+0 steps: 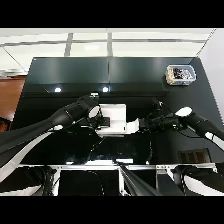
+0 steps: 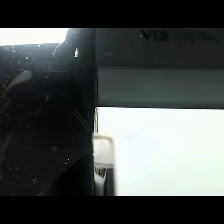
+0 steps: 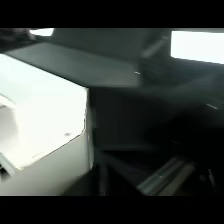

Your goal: Fold the box and place the chain.

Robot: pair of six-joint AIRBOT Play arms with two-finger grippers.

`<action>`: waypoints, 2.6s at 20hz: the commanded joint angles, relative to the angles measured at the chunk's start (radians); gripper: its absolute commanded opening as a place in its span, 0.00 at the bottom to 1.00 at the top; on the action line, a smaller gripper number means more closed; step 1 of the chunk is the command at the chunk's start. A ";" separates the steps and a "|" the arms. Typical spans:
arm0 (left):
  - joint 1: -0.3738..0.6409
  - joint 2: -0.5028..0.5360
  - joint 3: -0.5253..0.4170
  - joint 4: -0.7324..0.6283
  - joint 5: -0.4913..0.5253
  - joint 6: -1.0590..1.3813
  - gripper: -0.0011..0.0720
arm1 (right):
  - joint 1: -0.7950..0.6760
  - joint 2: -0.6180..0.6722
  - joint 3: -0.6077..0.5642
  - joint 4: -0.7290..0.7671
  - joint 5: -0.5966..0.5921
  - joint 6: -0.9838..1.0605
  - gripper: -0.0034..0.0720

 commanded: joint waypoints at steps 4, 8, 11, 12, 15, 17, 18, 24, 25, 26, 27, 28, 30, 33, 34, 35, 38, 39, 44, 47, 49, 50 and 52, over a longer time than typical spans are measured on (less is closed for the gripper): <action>0.000 -0.001 -0.001 0.000 0.002 0.000 0.05 | 0.014 -0.006 0.066 0.047 0.095 -0.026 0.86; 0.000 -0.001 -0.001 0.000 0.003 0.000 0.05 | 0.025 -0.006 0.098 0.069 0.135 -0.026 0.86; 0.000 -0.001 -0.001 0.000 0.003 0.000 0.05 | 0.082 -0.006 0.101 0.074 0.087 -0.023 0.72; 0.000 -0.001 -0.001 0.000 0.003 0.000 0.05 | 0.101 -0.006 0.111 0.060 0.077 -0.008 0.59; 0.000 -0.001 -0.001 0.000 0.003 0.000 0.05 | 0.154 -0.006 0.153 -0.045 0.040 0.110 0.59; 0.000 -0.001 -0.001 0.000 0.003 0.000 0.05 | 0.187 -0.006 0.182 -0.130 0.019 0.196 0.59; 0.000 -0.001 -0.001 0.000 0.003 0.000 0.05 | 0.204 -0.006 0.199 -0.167 0.011 0.229 0.59; 0.000 -0.001 -0.001 0.000 0.003 0.000 0.05 | 0.320 -0.009 0.284 -0.380 -0.082 0.480 0.59; 0.000 -0.001 -0.001 0.000 0.003 0.000 0.05 | 0.343 -0.011 0.302 -0.436 -0.088 0.530 0.59; 0.000 -0.001 -0.001 0.000 0.003 0.000 0.05 | 0.367 -0.014 0.321 -0.492 -0.089 0.576 0.53; 0.000 -0.002 -0.001 0.000 0.002 0.000 0.05 | 0.391 -0.019 0.340 -0.547 -0.091 0.622 0.53; 0.000 -0.002 -0.001 0.000 0.003 0.000 0.05 | 0.414 -0.025 0.357 -0.600 -0.090 0.671 0.53; 0.000 -0.002 -0.001 0.000 0.003 0.000 0.05 | 0.452 -0.042 0.383 -0.685 -0.089 0.772 0.53; 0.000 -0.002 -0.001 0.000 0.003 0.000 0.05 | 0.518 -0.105 0.450 -0.813 -0.047 0.901 0.52; 0.000 -0.002 -0.001 0.000 0.002 0.000 0.05 | 0.542 -0.130 0.477 -0.874 -0.018 0.950 0.53; 0.000 -0.002 -0.001 0.000 0.003 0.000 0.05 | 0.558 -0.151 0.500 -0.929 0.015 1.016 0.52; 0.000 -0.002 -0.001 0.000 0.003 0.000 0.05 | 0.590 -0.184 0.544 -1.002 0.049 1.147 0.52; 0.000 -0.002 -0.001 0.002 0.002 0.000 0.05 | 0.599 -0.192 0.557 -1.015 0.056 1.178 0.52; 0.000 -0.002 -0.001 0.003 0.002 0.000 0.05 | 0.623 -0.249 0.607 -1.060 0.164 1.254 0.52; 0.000 -0.002 -0.001 0.003 0.002 0.000 0.05 | 0.639 -0.264 0.607 -1.048 0.157 1.271 0.36; 0.000 -0.002 -0.001 0.003 0.002 0.000 0.05 | 0.639 -0.265 0.607 -1.048 0.153 1.271 0.06; 0.000 -0.002 -0.001 0.003 0.003 0.000 0.05 | 0.639 -0.265 0.607 -1.049 0.154 1.280 0.06; 0.000 -0.002 -0.001 0.003 0.003 0.000 0.05 | 0.639 -0.264 0.607 -1.048 0.154 1.289 0.06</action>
